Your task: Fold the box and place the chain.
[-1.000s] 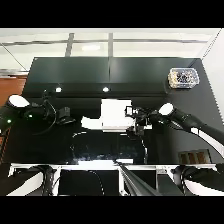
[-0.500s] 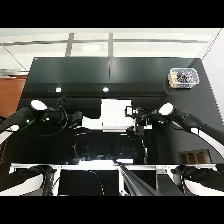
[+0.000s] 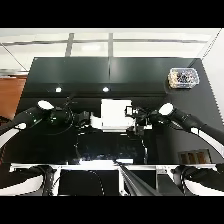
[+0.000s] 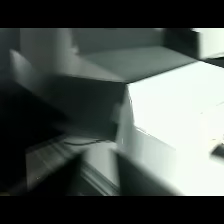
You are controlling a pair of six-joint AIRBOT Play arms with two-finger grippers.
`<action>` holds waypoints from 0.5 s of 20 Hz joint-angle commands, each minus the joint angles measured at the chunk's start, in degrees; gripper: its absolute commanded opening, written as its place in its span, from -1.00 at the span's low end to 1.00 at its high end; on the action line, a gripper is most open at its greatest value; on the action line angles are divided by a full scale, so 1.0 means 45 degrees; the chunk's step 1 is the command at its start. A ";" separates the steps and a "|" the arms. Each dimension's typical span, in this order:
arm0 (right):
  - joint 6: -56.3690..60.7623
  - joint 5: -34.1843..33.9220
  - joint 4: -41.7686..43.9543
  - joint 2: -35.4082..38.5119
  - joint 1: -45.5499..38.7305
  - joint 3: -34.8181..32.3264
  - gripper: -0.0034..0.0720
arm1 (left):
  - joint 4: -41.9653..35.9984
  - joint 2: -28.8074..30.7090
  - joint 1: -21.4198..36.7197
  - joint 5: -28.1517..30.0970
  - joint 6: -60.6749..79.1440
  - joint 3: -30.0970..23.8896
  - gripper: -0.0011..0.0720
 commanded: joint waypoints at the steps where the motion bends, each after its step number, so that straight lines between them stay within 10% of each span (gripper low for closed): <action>1: 0.0000 0.0005 0.0000 0.0000 0.0010 -0.0010 0.31 | -0.0418 0.0005 0.0301 -0.0821 0.0937 0.0437 0.32; 4: 0.0000 0.0000 0.0000 0.0000 0.0010 -0.0010 0.31 | -0.0447 0.0005 0.0923 -0.2025 0.1049 0.0942 1.00; 10: 0.0000 0.0005 0.0000 0.0000 0.0010 -0.0010 0.31 | -0.0423 0.0005 0.0549 -0.2861 0.1229 0.1447 0.99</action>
